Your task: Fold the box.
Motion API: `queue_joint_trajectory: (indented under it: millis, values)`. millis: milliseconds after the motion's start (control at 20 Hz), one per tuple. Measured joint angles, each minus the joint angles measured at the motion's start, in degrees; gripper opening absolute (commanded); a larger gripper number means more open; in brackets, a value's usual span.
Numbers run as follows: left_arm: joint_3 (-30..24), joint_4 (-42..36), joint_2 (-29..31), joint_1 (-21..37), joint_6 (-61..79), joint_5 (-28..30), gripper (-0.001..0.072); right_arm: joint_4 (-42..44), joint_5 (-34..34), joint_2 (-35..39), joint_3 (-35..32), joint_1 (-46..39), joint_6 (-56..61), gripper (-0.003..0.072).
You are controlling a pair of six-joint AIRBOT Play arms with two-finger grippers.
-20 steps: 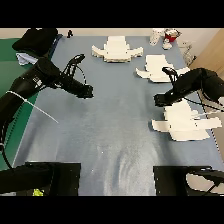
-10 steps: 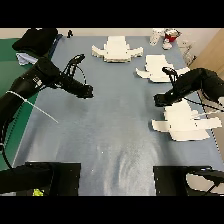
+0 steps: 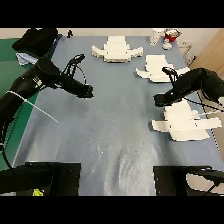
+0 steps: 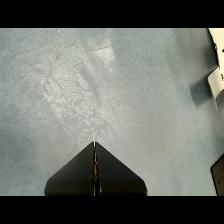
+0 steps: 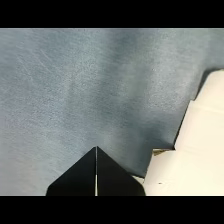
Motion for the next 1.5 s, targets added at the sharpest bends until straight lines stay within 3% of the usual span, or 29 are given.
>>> queue_joint_trajectory:
  millis: [50, 100, 150, 200, 350, 500, 600, 650, 700, 750, 800, 900, 1100, 1150, 1250, 1300, 1350, 1450, 1500]
  values:
    - [0.00, -0.26, 0.00, 0.00, 0.02, 0.57, 0.0015, 0.46, 0.00, 0.00, 0.00, 0.00, 0.26, 0.0019]
    - [-0.02, -0.39, 0.02, -0.02, 0.02, 1.38, 0.0015, 0.57, -0.04, 0.00, 0.04, 0.00, 1.73, 0.0070]
    - [-0.02, -0.44, 0.00, -0.11, 0.02, 2.10, 0.0015, -0.22, -0.09, -0.02, 0.31, -0.11, 4.28, 0.0253]
    - [-0.02, -0.66, 0.00, -0.11, 0.02, 2.60, 0.0015, -2.47, -0.24, -0.02, 0.96, -0.44, 7.26, 0.0361]
    - [-0.02, -1.79, 0.00, -0.11, 0.02, 4.00, 0.0016, -13.73, -1.97, -0.04, 4.63, -3.17, 14.99, 0.0360]
    - [-0.02, -3.85, 0.02, -0.11, 0.00, 5.05, 0.0017, -27.34, -4.04, -1.07, 9.01, -11.15, 18.82, 0.0360]
    - [-0.02, -5.01, 0.02, -0.11, 0.00, 5.07, 0.0017, -32.39, -5.55, -2.82, 10.75, -19.15, 19.32, 0.0397]
    - [-0.02, -5.27, 0.00, -0.11, -0.02, 4.98, 0.0017, -33.31, -6.21, -3.87, 11.26, -23.37, 18.58, 0.0455]
    - [-0.02, -5.55, 0.00, -0.11, -0.24, 4.85, 0.0073, -33.00, -6.69, -4.94, 11.63, -27.58, 16.94, 0.0458]
    - [-0.02, -5.88, 0.00, -0.11, -0.50, 4.55, 0.0392, -31.52, -7.13, -6.08, 11.96, -32.02, 14.43, 0.0458]
    - [-0.02, -6.03, 0.00, -0.11, -0.85, 4.42, 0.0608, -28.61, -7.48, -7.28, 12.22, -36.09, 11.23, 0.0458]
    - [-0.02, -6.32, 0.00, -0.11, -1.60, 4.09, 0.0601, -22.53, -7.93, -9.55, 12.72, -42.56, 4.63, 0.0458]
    - [0.00, -6.51, 0.00, -0.11, -2.80, 3.87, 0.0601, -14.05, -9.44, -13.42, 13.27, -50.12, -6.60, 0.0441]
    - [0.00, -6.64, 0.00, -0.11, -2.84, 3.82, 0.0601, -12.35, -10.05, -14.49, 13.33, -50.93, -8.96, 0.0391]
    - [-0.02, -7.15, 0.00, -0.11, -3.02, 3.54, 0.0601, -10.16, -11.26, -16.46, 13.40, -51.93, -12.20, 0.0365]
    - [-0.02, -7.34, 0.00, -0.11, -3.06, 3.39, 0.0601, -9.31, -12.24, -17.46, 13.42, -52.33, -13.49, 0.0313]
    - [-0.02, -7.45, 0.00, -0.11, -3.10, 3.15, 0.0601, -8.50, -12.92, -18.25, 13.42, -52.57, -14.43, 0.0177]
    - [-0.02, -7.65, 0.00, -0.11, -3.23, 2.91, 0.0601, -5.99, -14.80, -19.06, 13.53, -52.92, -16.55, 0.0115]
    - [0.00, -7.67, 0.00, -0.11, -3.23, 2.73, 0.0601, -4.48, -15.67, -19.30, 13.51, -53.02, -17.79, 0.0001]
